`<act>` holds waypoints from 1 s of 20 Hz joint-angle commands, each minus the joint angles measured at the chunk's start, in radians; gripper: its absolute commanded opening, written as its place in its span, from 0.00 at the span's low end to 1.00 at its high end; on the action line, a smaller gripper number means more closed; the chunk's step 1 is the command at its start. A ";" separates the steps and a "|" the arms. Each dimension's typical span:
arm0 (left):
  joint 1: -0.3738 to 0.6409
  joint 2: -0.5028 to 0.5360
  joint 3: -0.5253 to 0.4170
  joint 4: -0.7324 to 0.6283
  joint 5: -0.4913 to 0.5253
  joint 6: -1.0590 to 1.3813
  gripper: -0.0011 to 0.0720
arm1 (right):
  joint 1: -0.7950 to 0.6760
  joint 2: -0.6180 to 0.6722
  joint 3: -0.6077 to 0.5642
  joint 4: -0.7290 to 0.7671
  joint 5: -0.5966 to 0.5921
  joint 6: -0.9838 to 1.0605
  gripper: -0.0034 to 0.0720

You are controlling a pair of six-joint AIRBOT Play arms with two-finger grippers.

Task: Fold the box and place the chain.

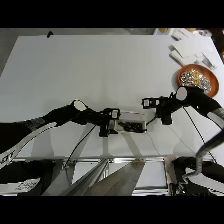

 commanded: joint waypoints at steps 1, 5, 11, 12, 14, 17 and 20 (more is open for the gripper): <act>0.000 0.001 0.000 0.000 0.000 0.000 0.38 | 0.001 -0.001 -0.010 -0.005 0.003 0.000 0.08; 0.000 0.001 0.000 0.000 0.000 0.000 0.38 | 0.001 0.051 -0.010 -0.034 0.012 0.000 0.06; 0.000 0.001 0.000 0.000 0.000 0.000 0.38 | 0.001 0.238 -0.010 -0.006 0.083 0.012 0.06; 0.000 0.001 0.000 0.000 0.000 0.000 0.38 | 0.001 0.275 -0.010 0.033 0.099 0.013 0.06; 0.000 0.001 0.000 0.000 0.000 0.000 0.38 | 0.001 0.372 -0.010 0.157 0.141 0.045 0.06; 0.000 0.001 0.000 0.000 0.000 0.000 0.38 | 0.001 0.509 -0.010 0.393 0.220 0.223 0.06; 0.000 0.001 0.000 0.000 0.000 0.000 0.38 | 0.001 0.592 -0.011 0.547 0.257 0.313 0.06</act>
